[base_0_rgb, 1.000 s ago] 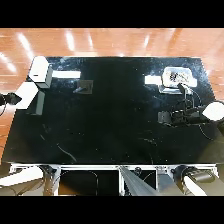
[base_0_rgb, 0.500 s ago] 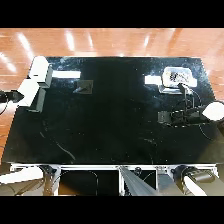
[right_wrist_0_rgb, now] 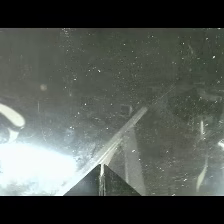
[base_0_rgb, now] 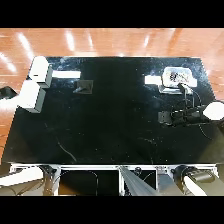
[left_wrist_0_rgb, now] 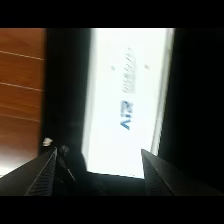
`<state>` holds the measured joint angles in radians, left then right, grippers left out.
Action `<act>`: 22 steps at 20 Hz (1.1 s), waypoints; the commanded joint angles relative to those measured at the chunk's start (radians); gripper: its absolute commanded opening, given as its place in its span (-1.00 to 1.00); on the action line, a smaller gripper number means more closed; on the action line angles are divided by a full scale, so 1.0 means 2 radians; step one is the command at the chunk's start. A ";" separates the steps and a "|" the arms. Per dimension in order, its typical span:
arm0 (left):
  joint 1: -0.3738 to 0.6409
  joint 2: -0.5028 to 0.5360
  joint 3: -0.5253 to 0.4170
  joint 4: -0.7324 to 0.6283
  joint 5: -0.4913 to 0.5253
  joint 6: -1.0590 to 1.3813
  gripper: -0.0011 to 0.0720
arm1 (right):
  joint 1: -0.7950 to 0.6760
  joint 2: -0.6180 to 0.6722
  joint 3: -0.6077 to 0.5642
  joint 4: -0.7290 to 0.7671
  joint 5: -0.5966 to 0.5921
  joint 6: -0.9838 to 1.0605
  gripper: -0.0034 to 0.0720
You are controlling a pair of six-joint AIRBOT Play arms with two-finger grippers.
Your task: Fold the box and place the chain.
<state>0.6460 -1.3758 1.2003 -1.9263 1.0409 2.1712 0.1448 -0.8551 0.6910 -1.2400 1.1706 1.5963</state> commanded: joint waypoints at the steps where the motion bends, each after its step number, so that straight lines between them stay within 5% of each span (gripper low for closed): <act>1: -0.004 0.053 0.026 -0.011 -0.026 -0.132 0.72 | 0.000 0.000 0.036 -0.032 -0.009 -0.012 -0.82; 3: -0.032 0.091 0.026 -0.091 -0.019 -0.137 0.59 | 0.000 -0.008 0.098 -0.058 -0.028 -0.013 -0.82; 5: -0.099 0.126 0.025 -0.113 0.027 -0.138 -0.03 | 0.005 -0.037 0.179 -0.125 0.012 -0.028 -0.82; 7: -0.195 0.151 0.014 -0.110 0.077 -0.131 -0.92 | 0.008 -0.068 0.232 -0.196 0.063 -0.021 -0.82; 11: -0.398 0.192 -0.075 -0.023 0.039 -0.191 -0.91 | -0.005 -0.075 0.206 -0.215 0.077 0.039 -0.82; 14: -0.495 0.191 -0.153 0.099 -0.006 -0.314 -0.91 | -0.015 -0.075 0.125 -0.215 0.069 0.054 -0.82; 16: -0.508 0.191 -0.166 0.107 -0.014 -0.325 -0.91 | -0.021 -0.075 0.081 -0.217 0.043 0.057 -0.82; 22: -0.492 0.188 -0.162 0.126 -0.008 -0.330 -0.91 | -0.021 -0.074 0.076 -0.208 0.064 0.060 -0.82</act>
